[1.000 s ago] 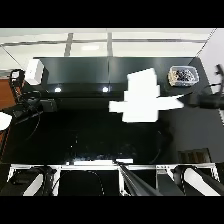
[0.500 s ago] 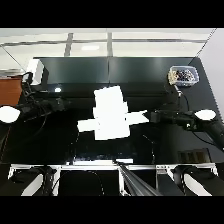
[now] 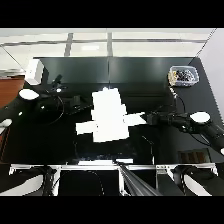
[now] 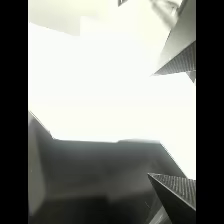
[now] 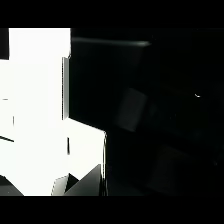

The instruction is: Fold the box and place the chain.

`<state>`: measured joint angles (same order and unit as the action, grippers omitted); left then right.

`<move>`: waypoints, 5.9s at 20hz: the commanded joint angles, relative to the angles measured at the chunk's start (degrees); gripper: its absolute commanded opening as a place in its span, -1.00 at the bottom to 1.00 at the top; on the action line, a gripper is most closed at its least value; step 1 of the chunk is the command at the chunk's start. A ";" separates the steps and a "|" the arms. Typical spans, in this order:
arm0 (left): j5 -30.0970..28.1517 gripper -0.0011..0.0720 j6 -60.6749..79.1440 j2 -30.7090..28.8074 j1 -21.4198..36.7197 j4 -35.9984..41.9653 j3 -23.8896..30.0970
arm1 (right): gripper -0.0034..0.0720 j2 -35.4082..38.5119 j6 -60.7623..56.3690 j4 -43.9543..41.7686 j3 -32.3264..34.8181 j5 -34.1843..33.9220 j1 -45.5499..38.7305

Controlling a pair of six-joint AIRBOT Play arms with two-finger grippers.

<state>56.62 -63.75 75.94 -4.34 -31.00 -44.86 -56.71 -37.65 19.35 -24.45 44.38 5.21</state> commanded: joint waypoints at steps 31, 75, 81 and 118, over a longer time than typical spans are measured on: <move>28.96 0.42 8.74 26.71 -8.37 -7.76 -25.53 | -0.87 0.02 0.02 1.25 0.02 0.44 0.17; 28.00 -0.91 19.65 20.68 -6.99 -0.37 -14.43 | 0.56 1.09 -0.02 17.33 -7.08 9.55 -4.83; 14.91 -0.91 35.87 1.70 -9.49 -0.90 -3.39 | 0.56 2.27 -1.99 34.16 -18.32 17.62 -10.64; -10.82 -0.90 71.10 8.72 -23.23 -7.82 -5.18 | 0.59 0.76 25.27 27.15 -7.37 10.45 0.00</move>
<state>44.64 7.35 84.36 -27.55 -38.79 -49.89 -55.18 -16.43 46.81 -31.99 54.94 3.20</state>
